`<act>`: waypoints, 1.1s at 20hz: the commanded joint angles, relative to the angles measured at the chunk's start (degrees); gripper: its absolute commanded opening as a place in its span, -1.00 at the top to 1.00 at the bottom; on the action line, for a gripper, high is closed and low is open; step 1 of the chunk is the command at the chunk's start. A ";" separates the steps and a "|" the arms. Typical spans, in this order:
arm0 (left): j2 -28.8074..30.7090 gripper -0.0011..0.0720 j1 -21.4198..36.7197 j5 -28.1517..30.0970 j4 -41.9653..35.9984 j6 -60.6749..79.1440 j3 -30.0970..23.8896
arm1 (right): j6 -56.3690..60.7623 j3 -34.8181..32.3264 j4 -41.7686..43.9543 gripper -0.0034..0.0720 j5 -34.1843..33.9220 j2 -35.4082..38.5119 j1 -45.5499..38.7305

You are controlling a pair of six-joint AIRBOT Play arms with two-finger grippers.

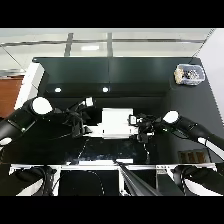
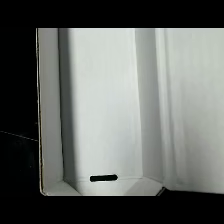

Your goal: Fold the box and place the chain.

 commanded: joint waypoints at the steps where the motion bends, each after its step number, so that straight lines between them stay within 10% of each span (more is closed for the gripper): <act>1: -0.26 -0.97 0.72 6.27 0.66 10.51 -3.13 | -0.02 0.02 -0.02 0.40 0.02 -0.04 0.04; 14: -10.47 -0.93 -5.68 8.02 -12.00 25.97 -3.28 | -0.02 0.02 -0.02 0.40 0.02 -0.04 0.04; 17: -10.45 0.06 -5.68 7.98 -12.39 25.94 -3.28 | -0.02 0.02 -0.02 0.40 0.02 -0.04 0.04; 22: -10.47 0.20 -5.68 8.02 -12.81 25.70 -3.28 | -0.02 0.02 -0.02 0.40 0.02 -0.04 0.04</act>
